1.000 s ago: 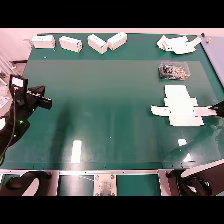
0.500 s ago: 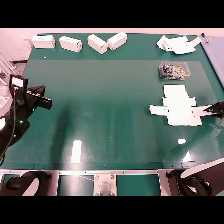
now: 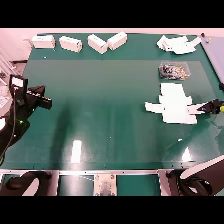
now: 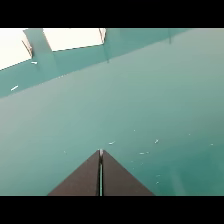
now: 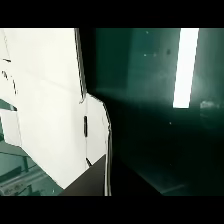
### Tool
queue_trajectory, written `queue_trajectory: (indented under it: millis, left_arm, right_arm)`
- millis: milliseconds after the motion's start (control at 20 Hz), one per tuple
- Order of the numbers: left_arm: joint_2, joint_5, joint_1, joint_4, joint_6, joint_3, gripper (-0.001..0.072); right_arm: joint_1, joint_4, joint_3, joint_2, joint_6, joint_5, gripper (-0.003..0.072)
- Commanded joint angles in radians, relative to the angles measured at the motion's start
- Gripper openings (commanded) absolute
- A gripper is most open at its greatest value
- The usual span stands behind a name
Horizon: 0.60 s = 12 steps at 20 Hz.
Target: Fold the box and place the chain.
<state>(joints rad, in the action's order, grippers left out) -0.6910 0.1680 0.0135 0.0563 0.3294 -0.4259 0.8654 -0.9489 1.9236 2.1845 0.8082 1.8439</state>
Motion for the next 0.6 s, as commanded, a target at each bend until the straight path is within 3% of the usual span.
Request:
queue_trajectory:
  millis: [0, 200, 550]
  left_arm:
    - [0.001, 0.000, 0.000, 0.000, 0.000, 0.000, 0.0021]
    - [0.001, -0.001, 0.000, 0.000, 0.000, 0.000, 0.0020]
    - [0.001, 0.000, 0.000, 0.000, 0.000, 0.000, 0.0021]
  right_arm:
    - [-0.020, 0.042, -0.008, -0.014, -0.001, 0.001, 0.0012]
    - [-0.073, 0.076, -0.110, -0.101, -0.002, 0.001, 0.0010]
    - [-0.293, 0.292, -0.382, -0.226, -0.015, -0.001, 0.0009]
